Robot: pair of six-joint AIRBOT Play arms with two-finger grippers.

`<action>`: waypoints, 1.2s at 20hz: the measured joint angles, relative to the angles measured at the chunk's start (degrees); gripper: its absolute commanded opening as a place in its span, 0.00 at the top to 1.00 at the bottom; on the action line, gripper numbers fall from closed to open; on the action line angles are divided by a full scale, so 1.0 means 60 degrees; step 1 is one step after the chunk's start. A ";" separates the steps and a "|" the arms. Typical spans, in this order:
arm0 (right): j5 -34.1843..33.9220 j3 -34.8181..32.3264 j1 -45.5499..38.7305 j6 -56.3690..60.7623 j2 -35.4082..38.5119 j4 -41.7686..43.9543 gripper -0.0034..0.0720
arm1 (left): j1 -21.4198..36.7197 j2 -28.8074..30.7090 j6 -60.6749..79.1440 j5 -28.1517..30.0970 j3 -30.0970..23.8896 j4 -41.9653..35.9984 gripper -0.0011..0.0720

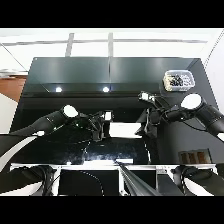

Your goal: Fold the box and place the chain.

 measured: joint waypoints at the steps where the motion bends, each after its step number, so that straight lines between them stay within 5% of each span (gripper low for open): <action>1: -0.0124 -0.0007 0.0113 0.0036 0.0000 -0.0149 0.01 | 0.0000 0.0000 0.0000 0.0004 0.0000 0.0000 0.61; 7: -0.0627 -0.0036 0.0375 0.0200 0.0007 -0.0576 0.02 | 0.0000 0.0000 -0.0004 0.0026 0.0000 -0.0007 0.61; 9: -0.0721 -0.0036 0.0393 0.0226 0.0007 -0.0612 0.32 | 0.0000 0.0000 -0.0004 0.0026 0.0000 -0.0007 0.61; 10: -0.0747 -0.0036 0.0404 0.0229 0.0007 -0.0605 0.40 | 0.0000 0.0000 -0.0007 0.0026 0.0000 -0.0007 0.61; 14: -0.0780 -0.0036 0.0415 0.0229 0.0007 -0.0597 0.42 | 0.0000 0.0000 -0.0007 0.0026 0.0000 -0.0007 0.61; 15: -0.0780 -0.0036 0.0415 0.0229 0.0007 -0.0568 0.54 | 0.0000 0.0000 -0.0007 0.0026 0.0000 -0.0007 0.61; 24: -0.0750 -0.0036 0.0415 0.0233 0.0007 -0.0240 0.55 | 0.0000 0.0000 -0.0004 0.0022 0.0000 -0.0004 0.61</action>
